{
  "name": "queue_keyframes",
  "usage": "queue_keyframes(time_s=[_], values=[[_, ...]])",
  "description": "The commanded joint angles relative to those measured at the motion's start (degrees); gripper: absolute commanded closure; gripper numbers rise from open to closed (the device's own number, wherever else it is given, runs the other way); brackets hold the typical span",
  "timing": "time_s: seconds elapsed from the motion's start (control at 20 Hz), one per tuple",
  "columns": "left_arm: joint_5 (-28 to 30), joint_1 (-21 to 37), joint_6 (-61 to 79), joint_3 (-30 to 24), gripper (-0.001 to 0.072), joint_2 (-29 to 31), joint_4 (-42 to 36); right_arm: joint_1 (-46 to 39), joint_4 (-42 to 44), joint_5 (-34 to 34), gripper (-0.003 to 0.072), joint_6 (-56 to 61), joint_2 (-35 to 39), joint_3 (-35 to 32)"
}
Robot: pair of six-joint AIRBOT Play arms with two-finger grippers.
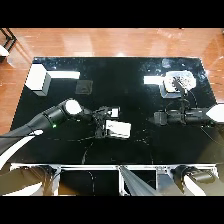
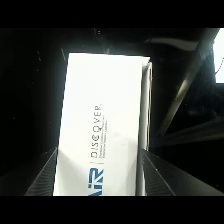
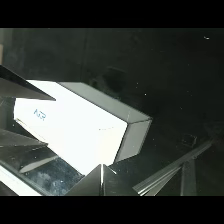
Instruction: Fold the box and place the chain.
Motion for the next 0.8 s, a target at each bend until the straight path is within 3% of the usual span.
queue_keyframes(time_s=[0.0,0.3,0.55,0.7,0.75], values=[[0.39,-0.15,-0.39,0.07,0.0074,-0.09,0.48,-0.02,0.02,-0.07,0.0668,0.02,0.04,0.0],[0.33,-0.2,-0.7,0.07,0.0074,-1.42,0.61,-0.02,0.02,-0.07,0.0668,0.02,0.04,0.0],[0.46,-0.85,-6.78,0.07,0.0077,-1.9,7.67,-0.02,0.02,-0.31,0.0668,0.02,0.04,0.0],[0.55,-1.36,-7.5,0.09,0.0124,-1.88,8.17,-0.02,0.02,-0.31,0.0668,0.04,0.04,0.0],[0.5,-1.44,-7.78,0.17,0.0226,-1.88,8.83,-0.02,0.02,-0.31,0.0667,0.07,0.04,0.0]])
